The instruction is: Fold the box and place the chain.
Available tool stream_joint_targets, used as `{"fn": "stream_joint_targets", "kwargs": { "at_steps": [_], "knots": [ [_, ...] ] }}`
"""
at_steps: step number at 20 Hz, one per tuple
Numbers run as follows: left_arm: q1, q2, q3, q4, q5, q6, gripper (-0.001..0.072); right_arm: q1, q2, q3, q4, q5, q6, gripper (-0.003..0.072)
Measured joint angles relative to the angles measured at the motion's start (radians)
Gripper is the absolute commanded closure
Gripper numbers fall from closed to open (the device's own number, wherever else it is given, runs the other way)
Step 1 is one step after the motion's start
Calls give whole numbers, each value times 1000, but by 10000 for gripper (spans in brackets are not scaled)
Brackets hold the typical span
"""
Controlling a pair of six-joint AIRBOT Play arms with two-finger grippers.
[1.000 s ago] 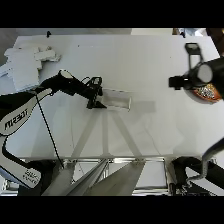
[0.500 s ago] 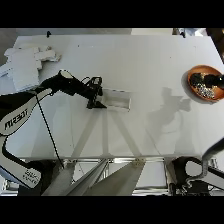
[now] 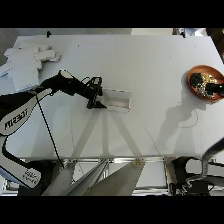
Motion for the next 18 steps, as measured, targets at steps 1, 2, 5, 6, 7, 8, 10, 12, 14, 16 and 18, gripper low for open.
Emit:
{"fn": "stream_joint_targets", "kwargs": {
  "at_steps": [1, 2, 5, 6, 7, 8, 10, 12, 14, 16, 18],
  "knots": [
    [0, 0, 0, 0, 0, 0, 204, -2, -18, 0, 10, -10, -2, 213],
    [0, 0, 0, 0, 0, 0, 204, -3, -37, 0, 18, -21, -3, 255],
    [0, 0, 0, 0, 0, 0, 204, -5, -79, 0, 43, -60, -3, 518],
    [0, 0, 0, 0, 0, 0, 204, -6, -85, 1, 51, -72, -3, 587],
    [0, 0, 0, 0, 0, 0, 204, -6, -90, 2, 55, -79, -3, 646],
    [0, 0, 0, 0, 0, 0, 204, -6, -91, 2, 58, -80, -3, 663],
    [0, 0, 0, 0, 0, 0, 204, -6, -87, 2, 63, -76, -3, 679],
    [0, 0, 0, 0, 0, 0, 204, -6, -66, 0, 70, -55, -5, 679],
    [0, 0, 0, 0, 0, 0, 204, -6, -26, 2, 70, -38, -8, 679],
    [0, 0, 0, 0, 0, 0, 204, -6, 25, 2, 70, 2, -31, 679],
    [0, 0, 0, 0, 0, 0, 204, -5, 84, 2, 70, 69, -66, 679]
  ]
}}
